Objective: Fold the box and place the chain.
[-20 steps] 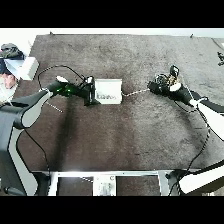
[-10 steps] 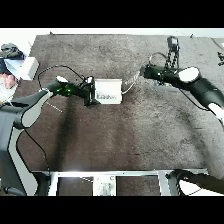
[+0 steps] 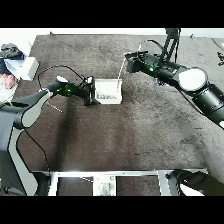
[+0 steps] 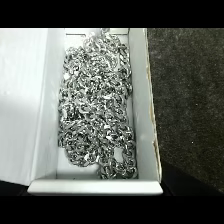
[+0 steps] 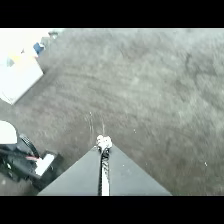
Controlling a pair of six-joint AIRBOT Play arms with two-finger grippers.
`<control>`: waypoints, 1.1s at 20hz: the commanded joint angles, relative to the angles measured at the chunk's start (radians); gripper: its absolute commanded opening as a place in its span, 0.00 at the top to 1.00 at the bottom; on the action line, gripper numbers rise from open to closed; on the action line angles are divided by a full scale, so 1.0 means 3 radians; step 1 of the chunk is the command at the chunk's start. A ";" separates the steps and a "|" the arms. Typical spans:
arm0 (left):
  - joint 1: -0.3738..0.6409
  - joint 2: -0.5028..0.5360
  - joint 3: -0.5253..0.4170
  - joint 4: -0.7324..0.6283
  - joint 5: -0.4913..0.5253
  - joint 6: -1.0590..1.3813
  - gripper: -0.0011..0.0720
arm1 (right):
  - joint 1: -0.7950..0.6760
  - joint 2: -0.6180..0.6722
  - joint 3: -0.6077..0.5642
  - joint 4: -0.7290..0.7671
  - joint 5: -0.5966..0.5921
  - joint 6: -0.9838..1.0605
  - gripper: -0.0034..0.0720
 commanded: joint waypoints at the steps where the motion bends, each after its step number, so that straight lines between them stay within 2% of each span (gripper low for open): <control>1: -0.0001 -0.0001 0.0000 0.0000 0.0003 0.0000 0.25 | 0.0121 -0.0126 0.0001 0.0008 -0.0161 -0.0004 0.97; 5: -0.0001 -0.0001 0.0001 0.0000 0.0003 0.0000 0.25 | 0.0121 -0.0556 0.0001 0.0047 -0.0081 0.0033 0.97; 8: -0.0003 -0.0001 0.0001 0.0000 0.0001 0.0000 0.25 | 0.0121 -0.0927 0.0001 0.0125 0.0284 0.0006 0.97; 9: -0.0001 -0.0001 0.0001 0.0000 0.0003 0.0000 0.25 | 0.0113 -0.1016 0.0001 0.0123 0.0367 0.0001 0.72; 10: -0.0001 -0.0001 0.0001 0.0000 0.0001 0.0000 0.25 | 0.0106 -0.1061 0.0001 0.0116 0.0435 -0.0106 0.61; 11: -0.0001 -0.0001 0.0001 0.0000 0.0001 0.0000 0.25 | 0.0090 -0.1057 0.0003 0.0079 0.0446 -0.0155 0.71; 16: -0.0001 -0.0001 0.0001 0.0000 0.0003 0.0000 0.25 | -0.0294 -0.0818 0.0058 0.0028 0.0518 -0.0371 0.70; 18: -0.0001 -0.0001 0.0001 0.0000 0.0003 0.0000 0.25 | -0.0525 -0.0876 0.0276 0.0061 0.0899 -0.0584 0.70; 22: -0.0001 -0.0001 0.0001 0.0000 0.0003 0.0000 0.25 | -0.0950 -0.1331 0.0900 0.0610 0.1784 -0.1367 0.71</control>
